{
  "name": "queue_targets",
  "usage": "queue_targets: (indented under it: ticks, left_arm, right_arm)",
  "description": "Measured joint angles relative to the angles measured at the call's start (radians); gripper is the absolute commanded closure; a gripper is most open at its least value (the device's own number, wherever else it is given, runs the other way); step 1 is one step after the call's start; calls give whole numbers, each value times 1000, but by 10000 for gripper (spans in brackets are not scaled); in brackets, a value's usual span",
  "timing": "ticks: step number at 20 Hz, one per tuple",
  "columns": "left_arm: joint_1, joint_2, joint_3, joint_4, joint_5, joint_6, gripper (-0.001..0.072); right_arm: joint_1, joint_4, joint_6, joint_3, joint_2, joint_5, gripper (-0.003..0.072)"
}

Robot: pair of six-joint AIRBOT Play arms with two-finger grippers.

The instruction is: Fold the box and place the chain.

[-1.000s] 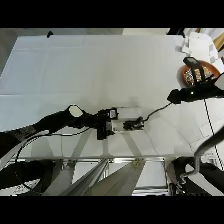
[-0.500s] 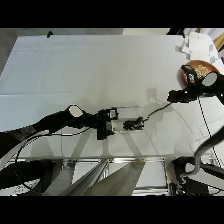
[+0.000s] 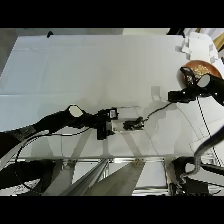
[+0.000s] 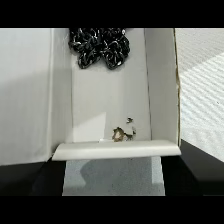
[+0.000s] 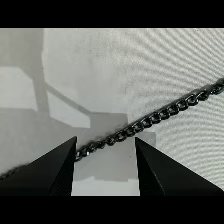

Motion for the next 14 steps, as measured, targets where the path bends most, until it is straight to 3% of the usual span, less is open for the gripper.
queue_targets:
  ticks: [4, 7, 9, 12, 14]
  left_arm:
    - [0, 0, 0, 0, 0, 0, 578]
    - [0, 0, 0, 0, 0, 0, 578]
    - [0, 0, 0, 0, 0, 0, 578]
    - [0, 0, 0, 0, 0, 0, 578]
    - [0, 0, 0, 0, 0, 0, 578]
  right_arm:
    - [31, -59, 34, -2, -8, 0, 311]
    - [58, -89, 51, -3, -18, -1, 420]
    - [67, -107, 55, -4, -22, 0, 531]
    - [74, -117, 63, -14, -25, 0, 557]
    - [75, -122, 73, -27, -24, -2, 652]
